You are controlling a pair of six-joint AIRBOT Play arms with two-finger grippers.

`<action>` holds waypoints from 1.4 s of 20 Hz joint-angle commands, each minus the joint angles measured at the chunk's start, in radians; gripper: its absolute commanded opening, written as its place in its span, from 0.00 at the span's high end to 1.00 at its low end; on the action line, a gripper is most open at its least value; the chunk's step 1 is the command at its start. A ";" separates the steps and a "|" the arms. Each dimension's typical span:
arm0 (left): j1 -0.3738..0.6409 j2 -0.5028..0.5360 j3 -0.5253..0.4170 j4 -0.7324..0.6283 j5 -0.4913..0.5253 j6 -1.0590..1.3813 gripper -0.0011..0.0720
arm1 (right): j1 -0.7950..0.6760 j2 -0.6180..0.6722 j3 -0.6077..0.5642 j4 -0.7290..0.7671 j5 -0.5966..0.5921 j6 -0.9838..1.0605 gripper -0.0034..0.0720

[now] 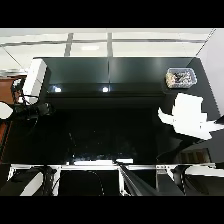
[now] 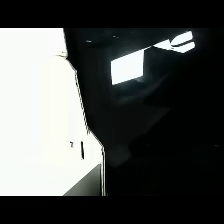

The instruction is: Fold the box and place the chain.

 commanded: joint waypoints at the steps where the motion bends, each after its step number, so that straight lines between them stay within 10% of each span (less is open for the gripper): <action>1: -0.001 0.000 -0.001 0.000 0.001 0.000 0.01 | 0.072 0.080 -0.011 0.140 -0.024 0.003 0.94; 9: -0.011 0.000 -0.001 -0.098 -0.005 0.033 0.01 | 0.463 0.361 -0.259 0.359 -0.228 0.062 0.94; 17: -0.208 -0.045 0.026 -0.421 0.113 0.186 0.01 | 1.067 0.491 -0.682 0.674 -0.841 0.051 0.94; 28: -0.210 -0.624 0.335 -0.794 -0.181 0.495 0.01 | 1.305 0.490 -0.715 0.678 -0.915 0.051 0.94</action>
